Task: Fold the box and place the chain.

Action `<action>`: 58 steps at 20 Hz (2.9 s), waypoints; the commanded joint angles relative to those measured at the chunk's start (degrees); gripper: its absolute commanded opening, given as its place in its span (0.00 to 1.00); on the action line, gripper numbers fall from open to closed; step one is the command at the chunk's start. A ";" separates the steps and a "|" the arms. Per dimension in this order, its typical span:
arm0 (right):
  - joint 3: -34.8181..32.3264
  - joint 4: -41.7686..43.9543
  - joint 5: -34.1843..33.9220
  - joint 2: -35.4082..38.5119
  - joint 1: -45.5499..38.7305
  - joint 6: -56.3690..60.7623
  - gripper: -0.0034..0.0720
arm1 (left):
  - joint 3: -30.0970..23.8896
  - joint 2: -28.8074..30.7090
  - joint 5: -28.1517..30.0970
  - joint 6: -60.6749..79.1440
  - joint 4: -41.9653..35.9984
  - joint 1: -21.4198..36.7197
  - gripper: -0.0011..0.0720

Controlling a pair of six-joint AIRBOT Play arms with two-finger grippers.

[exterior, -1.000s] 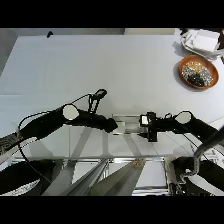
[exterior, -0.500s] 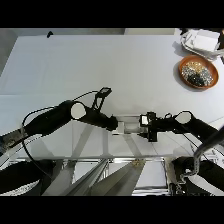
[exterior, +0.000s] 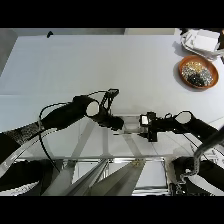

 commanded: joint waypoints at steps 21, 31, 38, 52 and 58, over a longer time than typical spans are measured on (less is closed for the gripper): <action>0.00 0.02 -0.02 0.04 0.02 0.02 0.59 | 9.22 -10.69 -9.90 -32.72 11.58 -6.54 0.18; 0.00 0.04 -0.02 0.04 0.02 0.02 0.59 | 9.22 -10.67 -8.85 -32.72 10.12 -6.54 0.44; 0.00 0.02 -0.02 0.04 0.02 0.02 0.59 | 9.22 -10.64 -7.19 -32.72 9.73 -6.54 0.02; 0.00 0.02 -0.04 0.04 0.02 0.02 0.59 | -0.55 5.68 -6.71 -11.61 12.22 -0.85 0.96; 0.00 0.02 -0.04 0.04 0.02 0.02 0.59 | -18.40 23.58 5.33 49.07 3.28 8.83 0.97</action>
